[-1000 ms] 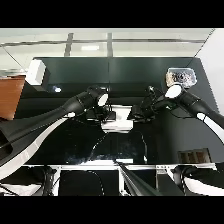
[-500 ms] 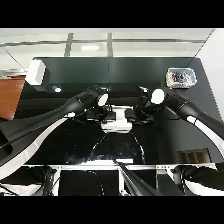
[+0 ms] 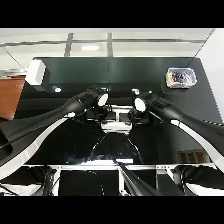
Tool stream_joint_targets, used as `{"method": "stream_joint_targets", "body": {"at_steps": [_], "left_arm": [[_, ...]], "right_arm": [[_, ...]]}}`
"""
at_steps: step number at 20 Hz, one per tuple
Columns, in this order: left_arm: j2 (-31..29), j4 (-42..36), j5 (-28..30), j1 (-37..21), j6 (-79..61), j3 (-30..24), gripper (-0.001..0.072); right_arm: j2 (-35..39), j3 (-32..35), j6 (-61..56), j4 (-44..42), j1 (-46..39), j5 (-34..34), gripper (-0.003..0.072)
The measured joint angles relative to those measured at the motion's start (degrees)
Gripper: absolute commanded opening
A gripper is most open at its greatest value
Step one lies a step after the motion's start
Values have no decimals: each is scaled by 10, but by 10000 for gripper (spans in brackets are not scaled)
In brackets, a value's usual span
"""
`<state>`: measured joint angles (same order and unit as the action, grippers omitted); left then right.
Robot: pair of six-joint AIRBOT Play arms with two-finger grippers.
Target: Fold the box and place the chain.
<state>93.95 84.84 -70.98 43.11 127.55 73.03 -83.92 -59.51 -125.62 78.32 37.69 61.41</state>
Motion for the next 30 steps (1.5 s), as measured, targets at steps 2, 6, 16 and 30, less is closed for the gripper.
{"method": "stream_joint_targets", "body": {"at_steps": [2, 6, 16, 30], "left_arm": [[0, 0, 0, 0, 0, 0, 27], [0, 0, 1, 0, -1, 0, 27], [0, 0, -5, 0, 1, 0, 27], [0, 2, -2, 0, 0, 0, 27]], "right_arm": [[-10, -4, -25, 12, 5, 11, 78], [-19, -9, -47, 21, 10, 23, 19], [-22, -25, -61, 25, 9, 30, 306], [162, -66, 71, 309, -115, 71, 704]]}}
